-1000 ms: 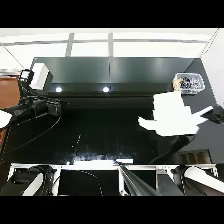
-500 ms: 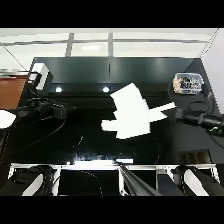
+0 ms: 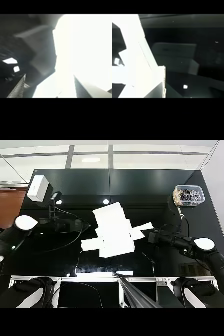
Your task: Fold the box and place the chain.
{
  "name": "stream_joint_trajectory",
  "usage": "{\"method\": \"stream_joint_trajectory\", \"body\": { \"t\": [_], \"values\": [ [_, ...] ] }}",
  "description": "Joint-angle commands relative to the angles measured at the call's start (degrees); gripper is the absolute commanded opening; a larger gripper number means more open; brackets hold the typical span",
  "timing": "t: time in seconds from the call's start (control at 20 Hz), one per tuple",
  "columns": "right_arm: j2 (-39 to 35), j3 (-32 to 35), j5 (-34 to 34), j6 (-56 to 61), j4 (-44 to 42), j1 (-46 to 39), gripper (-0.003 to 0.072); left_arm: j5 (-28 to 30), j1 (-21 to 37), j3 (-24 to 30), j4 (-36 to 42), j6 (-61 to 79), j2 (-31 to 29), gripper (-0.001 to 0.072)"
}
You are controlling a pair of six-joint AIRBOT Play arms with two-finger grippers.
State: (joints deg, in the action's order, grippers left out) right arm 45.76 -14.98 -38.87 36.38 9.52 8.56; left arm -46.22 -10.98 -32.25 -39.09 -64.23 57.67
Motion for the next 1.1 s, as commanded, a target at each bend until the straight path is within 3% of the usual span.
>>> {"method": "stream_joint_trajectory", "body": {
  "t": [0.0,0.25,0.35,0.45,0.5,0.55,0.6,0.75,0.85,0.9,1.05],
  "values": [
    [-0.22,0.37,2.93,-0.48,-0.44,3.1,0.0017,-3.34,-0.22,-0.33,9.94,1.7,9.88,0.0707],
    [-0.22,0.37,0.55,-0.46,-0.22,3.1,0.0017,-13.77,-0.33,-4.74,29.0,22.71,24.33,0.0707],
    [-0.22,0.37,0.39,-0.46,-0.22,3.1,0.0017,-18.99,-1.09,-8.48,29.16,25.44,29.29,0.0705],
    [-0.22,0.37,0.35,-0.44,0.52,3.1,0.0017,-23.06,-2.21,-13.53,21.73,25.22,33.29,0.0685],
    [-0.22,0.37,0.31,-0.42,0.9,3.1,0.0017,-25.0,-2.56,-15.72,17.99,25.24,34.56,0.0641],
    [-0.22,0.37,0.33,-0.42,1.07,3.1,0.0017,-26.75,-2.91,-17.14,15.45,25.59,35.23,0.0519],
    [-0.22,0.37,0.35,-0.42,1.07,3.1,0.0017,-28.3,-2.89,-18.14,13.22,26.86,35.65,0.0465],
    [-0.22,0.37,0.35,-0.42,1.07,3.1,0.0017,-31.47,-2.84,-18.88,9.94,30.38,36.09,0.0433],
    [-0.22,0.37,0.35,-0.42,1.07,3.1,0.0017,-32.13,-2.86,-18.93,9.77,30.86,36.26,0.0201],
    [-0.22,0.37,0.39,-0.42,1.09,3.1,0.0017,-32.52,-2.91,-19.06,9.7,31.04,36.3,0.0132],
    [-0.22,0.37,0.57,-0.42,1.11,3.1,0.0017,-32.87,-2.91,-19.19,8.13,31.32,36.3,0.0117]
  ]
}}
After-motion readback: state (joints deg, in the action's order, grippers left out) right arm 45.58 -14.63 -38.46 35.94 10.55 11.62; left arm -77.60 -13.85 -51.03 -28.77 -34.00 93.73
